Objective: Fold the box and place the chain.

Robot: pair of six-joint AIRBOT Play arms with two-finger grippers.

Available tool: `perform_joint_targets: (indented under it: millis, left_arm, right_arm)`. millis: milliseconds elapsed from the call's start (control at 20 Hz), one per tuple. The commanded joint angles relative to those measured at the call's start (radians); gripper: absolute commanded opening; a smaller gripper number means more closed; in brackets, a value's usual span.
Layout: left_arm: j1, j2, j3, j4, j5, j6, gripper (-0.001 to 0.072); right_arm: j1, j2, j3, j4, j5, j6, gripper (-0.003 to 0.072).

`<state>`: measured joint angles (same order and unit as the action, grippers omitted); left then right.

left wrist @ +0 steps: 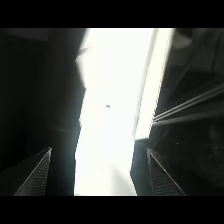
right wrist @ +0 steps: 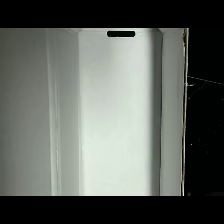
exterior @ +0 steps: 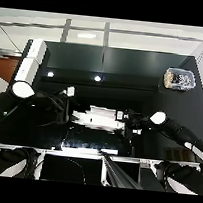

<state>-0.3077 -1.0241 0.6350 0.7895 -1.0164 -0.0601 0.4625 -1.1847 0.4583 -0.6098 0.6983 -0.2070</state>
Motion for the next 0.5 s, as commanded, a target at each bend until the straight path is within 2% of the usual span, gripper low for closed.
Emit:
perform_joint_targets:
  millis: [0,150,450]
  left_arm:
    - [-0.085,-0.077,0.000,-0.010,0.063,0.108,0.0710]
    - [-0.092,-0.132,0.000,-0.006,0.064,0.123,0.0710]
    - [-0.092,-0.137,-0.002,0.006,0.082,0.169,0.0710]
  right_arm:
    - [0.001,0.000,0.000,0.000,0.001,0.000,0.0530]
    - [0.001,0.000,0.000,0.000,0.001,0.000,0.0530]
    - [0.001,0.000,0.000,0.000,0.001,0.000,0.0530]
